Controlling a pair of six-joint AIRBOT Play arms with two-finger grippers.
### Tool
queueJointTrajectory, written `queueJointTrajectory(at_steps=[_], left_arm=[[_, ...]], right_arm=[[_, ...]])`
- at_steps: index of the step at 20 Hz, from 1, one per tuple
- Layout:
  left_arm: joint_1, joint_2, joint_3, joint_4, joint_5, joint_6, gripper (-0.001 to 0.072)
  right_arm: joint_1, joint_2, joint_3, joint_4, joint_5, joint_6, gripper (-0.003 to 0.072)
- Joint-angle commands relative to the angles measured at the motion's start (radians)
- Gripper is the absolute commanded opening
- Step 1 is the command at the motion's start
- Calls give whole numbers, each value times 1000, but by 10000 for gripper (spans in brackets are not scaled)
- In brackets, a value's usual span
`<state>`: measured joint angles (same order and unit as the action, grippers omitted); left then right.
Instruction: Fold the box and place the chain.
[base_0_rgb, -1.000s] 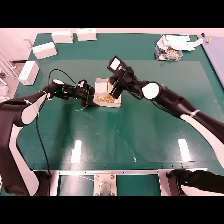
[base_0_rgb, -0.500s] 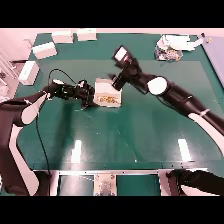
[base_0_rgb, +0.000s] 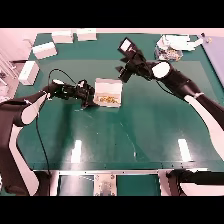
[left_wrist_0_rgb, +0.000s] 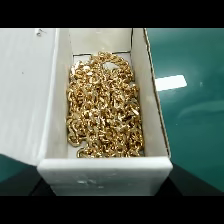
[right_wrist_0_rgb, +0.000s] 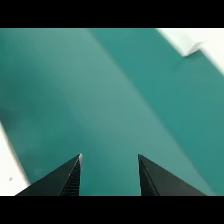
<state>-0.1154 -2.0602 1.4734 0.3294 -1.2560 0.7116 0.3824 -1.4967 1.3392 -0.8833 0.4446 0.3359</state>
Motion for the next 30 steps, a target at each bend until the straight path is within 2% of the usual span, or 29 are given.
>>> queueJointTrajectory(at_steps=[1, 3, 12, 18, 26, 30], left_arm=[[1, 0, 0, 0, 0, 0, 469], [1, 0, 0, 0, 0, 0, 469], [1, 0, 0, 0, 0, 0, 468], [1, 0, 0, 0, 0, 0, 469], [1, 0, 0, 0, 0, 0, 469], [1, 0, 0, 0, -1, 0, 468]], right_arm=[[-13, -100, 49, 90, 171, -132, 409], [-13, -113, 50, 90, 211, -135, 372], [-16, -112, 94, 90, 513, -124, 373], [-16, -113, 97, 90, 589, -108, 373], [-16, -139, 98, 92, 591, -113, 372], [-17, -119, 187, 222, 640, -112, 372]])
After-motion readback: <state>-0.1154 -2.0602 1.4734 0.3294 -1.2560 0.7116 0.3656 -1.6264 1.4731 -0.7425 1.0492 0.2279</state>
